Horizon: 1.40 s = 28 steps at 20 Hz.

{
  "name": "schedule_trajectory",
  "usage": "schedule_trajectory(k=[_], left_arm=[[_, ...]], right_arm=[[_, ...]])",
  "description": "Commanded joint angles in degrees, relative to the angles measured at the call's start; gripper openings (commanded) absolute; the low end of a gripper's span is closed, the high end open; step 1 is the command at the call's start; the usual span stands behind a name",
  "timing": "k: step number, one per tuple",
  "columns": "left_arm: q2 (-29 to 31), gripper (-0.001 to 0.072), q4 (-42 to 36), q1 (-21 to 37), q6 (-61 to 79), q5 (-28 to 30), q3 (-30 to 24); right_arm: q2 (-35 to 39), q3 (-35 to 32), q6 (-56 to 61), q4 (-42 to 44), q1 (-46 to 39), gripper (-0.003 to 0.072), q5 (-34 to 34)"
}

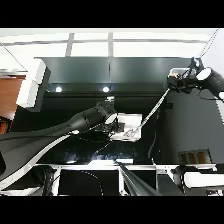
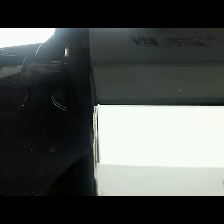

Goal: Fold the box and place the chain.

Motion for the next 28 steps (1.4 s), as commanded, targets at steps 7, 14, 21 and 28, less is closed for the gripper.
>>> schedule_trajectory(k=[7,14,21,28], left_arm=[[0.0,0.0028,0.0,0.0,0.0,0.1,0.0],[0.0,0.0027,0.0,0.0,0.0,0.1,0.0],[0.0,0.0027,0.0,0.0,0.0,0.1,0.0],[0.0,0.0027,0.0,0.0,0.0,0.1,0.0]], right_arm=[[39.5,-1.5,-12.1,-1.4,0.0,0.0010,22.3],[51.4,-4.9,-12.1,11.4,0.2,0.0010,32.9],[51.1,-11.5,-10.2,19.7,9.6,0.0010,34.2],[49.4,-13.3,-10.1,25.1,18.1,0.0010,28.4]])
